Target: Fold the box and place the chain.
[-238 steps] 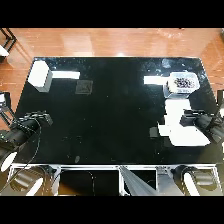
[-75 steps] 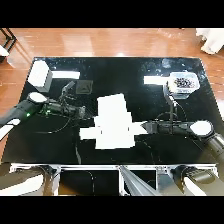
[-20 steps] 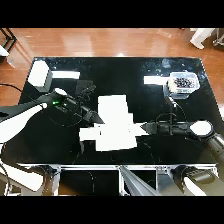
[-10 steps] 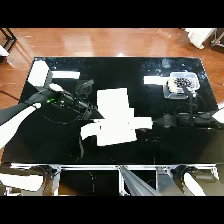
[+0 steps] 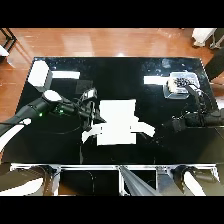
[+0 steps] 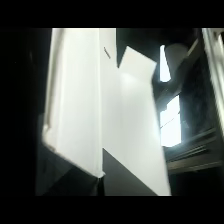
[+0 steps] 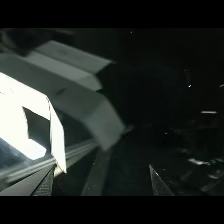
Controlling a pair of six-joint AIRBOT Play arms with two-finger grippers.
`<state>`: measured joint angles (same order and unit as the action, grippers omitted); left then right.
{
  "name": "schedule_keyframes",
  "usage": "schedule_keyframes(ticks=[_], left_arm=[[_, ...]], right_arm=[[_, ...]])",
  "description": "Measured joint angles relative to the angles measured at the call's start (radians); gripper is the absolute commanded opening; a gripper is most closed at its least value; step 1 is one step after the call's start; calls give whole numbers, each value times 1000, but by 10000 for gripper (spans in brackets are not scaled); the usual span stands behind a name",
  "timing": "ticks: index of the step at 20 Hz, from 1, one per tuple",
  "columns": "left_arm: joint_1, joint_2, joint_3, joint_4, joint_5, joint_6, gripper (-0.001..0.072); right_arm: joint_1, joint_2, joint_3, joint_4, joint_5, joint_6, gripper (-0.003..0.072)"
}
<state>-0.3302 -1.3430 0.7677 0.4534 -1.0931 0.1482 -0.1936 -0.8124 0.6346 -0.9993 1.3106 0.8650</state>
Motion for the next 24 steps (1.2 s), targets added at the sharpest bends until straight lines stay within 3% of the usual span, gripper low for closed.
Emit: schedule_keyframes(ticks=[5,11,18,24], left_arm=[[-13,-1,-29,18,84,100,18],[-31,-14,-39,32,92,130,16],[-50,-16,-91,35,177,132,18],[-52,-16,-98,129,217,37,19]], right_arm=[[-2,0,2,0,-40,-89,699],[36,0,2,3,-70,-140,700],[143,0,2,3,-152,-157,699],[172,-1,2,0,-179,-159,699]])
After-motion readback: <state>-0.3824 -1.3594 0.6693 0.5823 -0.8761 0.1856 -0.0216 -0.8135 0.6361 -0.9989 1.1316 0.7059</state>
